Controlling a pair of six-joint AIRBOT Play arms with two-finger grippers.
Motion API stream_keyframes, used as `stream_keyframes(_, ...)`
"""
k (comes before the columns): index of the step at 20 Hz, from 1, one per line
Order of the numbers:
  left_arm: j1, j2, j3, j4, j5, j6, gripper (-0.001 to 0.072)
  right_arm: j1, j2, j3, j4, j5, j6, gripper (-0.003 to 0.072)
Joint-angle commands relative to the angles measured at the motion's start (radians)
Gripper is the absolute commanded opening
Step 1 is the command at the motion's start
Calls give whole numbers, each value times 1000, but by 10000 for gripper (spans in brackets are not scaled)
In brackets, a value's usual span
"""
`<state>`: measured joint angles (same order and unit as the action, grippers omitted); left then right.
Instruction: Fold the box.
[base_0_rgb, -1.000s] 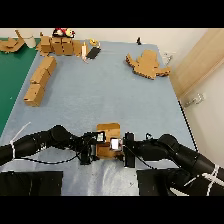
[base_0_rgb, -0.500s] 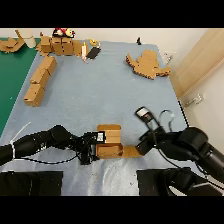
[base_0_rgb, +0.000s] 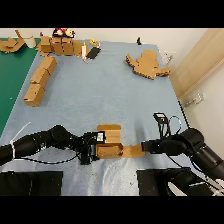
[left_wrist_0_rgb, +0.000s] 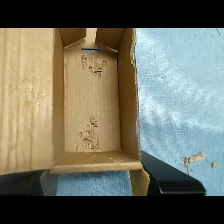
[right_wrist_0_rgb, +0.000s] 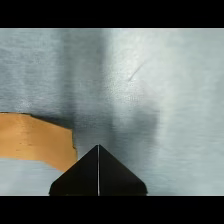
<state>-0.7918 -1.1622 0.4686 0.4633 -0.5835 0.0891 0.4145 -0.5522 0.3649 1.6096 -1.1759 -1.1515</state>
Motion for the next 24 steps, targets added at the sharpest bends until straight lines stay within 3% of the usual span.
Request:
stream_keyframes(1, 1, 0, 0, 0, 0, 0, 458, -17, -43, -25, 212, 81, -55, 0)
stream_keyframes(5, 1, 0, 0, 0, 0, 0, 458, -13, -85, -24, 254, 102, -66, 0)
stream_keyframes(24, 1, 0, 0, 0, 0, 0, 458, -13, -60, -27, 438, 102, -196, 3)
